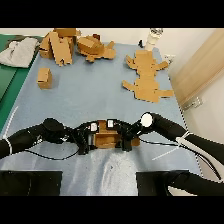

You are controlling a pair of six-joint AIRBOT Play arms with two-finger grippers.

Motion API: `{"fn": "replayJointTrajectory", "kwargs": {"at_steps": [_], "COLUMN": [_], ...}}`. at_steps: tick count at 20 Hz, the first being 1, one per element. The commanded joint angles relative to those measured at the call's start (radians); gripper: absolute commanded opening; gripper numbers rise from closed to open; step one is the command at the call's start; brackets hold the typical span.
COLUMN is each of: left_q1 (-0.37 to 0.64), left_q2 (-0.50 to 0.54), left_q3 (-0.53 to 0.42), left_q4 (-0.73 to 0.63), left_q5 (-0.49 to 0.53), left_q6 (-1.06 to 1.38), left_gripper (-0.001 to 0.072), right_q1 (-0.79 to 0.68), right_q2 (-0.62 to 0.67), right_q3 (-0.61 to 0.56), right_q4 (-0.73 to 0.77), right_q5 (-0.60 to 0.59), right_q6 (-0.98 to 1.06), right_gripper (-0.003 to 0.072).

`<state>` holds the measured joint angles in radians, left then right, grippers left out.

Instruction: Fold the box.

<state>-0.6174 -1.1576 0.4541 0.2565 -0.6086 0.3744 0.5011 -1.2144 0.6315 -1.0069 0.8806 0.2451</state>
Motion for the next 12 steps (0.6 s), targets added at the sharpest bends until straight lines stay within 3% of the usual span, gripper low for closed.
{"fn": "replayJointTrajectory", "kwargs": {"at_steps": [1, 3, 4, 5, 9, 12], "left_q1": [0.0, 0.0, 0.0, 0.0, 0.0, 0.0], "left_q2": [-0.001, -0.001, -0.001, -0.001, 0.0, -0.001], "left_q3": [0.0, 0.0, 0.001, 0.0, 0.001, 0.001], "left_q4": [-0.002, -0.002, -0.002, -0.002, -0.002, -0.002], "left_q5": [0.007, 0.007, 0.007, 0.008, 0.008, 0.008], "left_q6": [-0.005, -0.005, -0.005, -0.005, -0.005, -0.005], "left_gripper": [0.0298, 0.0298, 0.0298, 0.0298, 0.0298, 0.0298], "right_q1": [0.0, -0.001, -0.001, -0.001, -0.001, -0.001], "right_q2": [0.001, 0.001, 0.001, 0.001, 0.013, 0.04], "right_q3": [0.0, 0.0, 0.0, 0.0, 0.004, 0.025], "right_q4": [0.001, -0.003, -0.003, -0.006, -0.008, -0.044], "right_q5": [0.002, 0.005, -0.008, -0.02, -0.022, 0.074], "right_q6": [0.103, 0.104, 0.104, 0.104, 0.197, 0.34], "right_gripper": [0.0466, 0.0486, 0.0637, 0.0689, 0.0705, 0.0705]}}
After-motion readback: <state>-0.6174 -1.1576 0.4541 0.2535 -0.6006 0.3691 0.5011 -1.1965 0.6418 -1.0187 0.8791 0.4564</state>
